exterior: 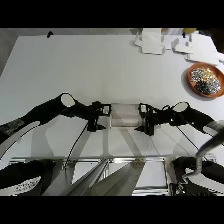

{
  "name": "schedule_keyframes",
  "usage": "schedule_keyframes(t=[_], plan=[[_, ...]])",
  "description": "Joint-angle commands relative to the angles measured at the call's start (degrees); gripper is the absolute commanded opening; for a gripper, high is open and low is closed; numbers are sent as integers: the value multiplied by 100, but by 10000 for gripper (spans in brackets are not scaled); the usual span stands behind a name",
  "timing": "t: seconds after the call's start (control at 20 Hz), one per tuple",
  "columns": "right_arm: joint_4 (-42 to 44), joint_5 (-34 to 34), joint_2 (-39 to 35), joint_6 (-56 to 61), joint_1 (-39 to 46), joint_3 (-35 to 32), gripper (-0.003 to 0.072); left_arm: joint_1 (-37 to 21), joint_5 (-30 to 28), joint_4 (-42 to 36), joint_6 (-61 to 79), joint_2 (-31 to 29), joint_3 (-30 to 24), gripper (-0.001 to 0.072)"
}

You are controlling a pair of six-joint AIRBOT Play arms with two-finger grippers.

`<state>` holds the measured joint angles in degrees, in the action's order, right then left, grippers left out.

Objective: Fold the box and place the chain.

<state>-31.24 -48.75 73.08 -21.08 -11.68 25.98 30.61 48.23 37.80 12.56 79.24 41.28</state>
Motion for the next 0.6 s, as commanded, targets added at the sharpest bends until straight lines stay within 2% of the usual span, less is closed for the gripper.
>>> schedule_keyframes(t=[0.0, 0.25, 0.55], plan=[[2, 0, -4, 0, 2, 7, 338, 28, -131, -597, 551, 188, -90, 699], [0, 0, -4, 0, 2, 7, 338, 155, -131, -1062, 555, 284, -90, 700], [0, 0, -4, 0, 2, 7, 338, 164, -136, -1226, 566, 393, -90, 700]])
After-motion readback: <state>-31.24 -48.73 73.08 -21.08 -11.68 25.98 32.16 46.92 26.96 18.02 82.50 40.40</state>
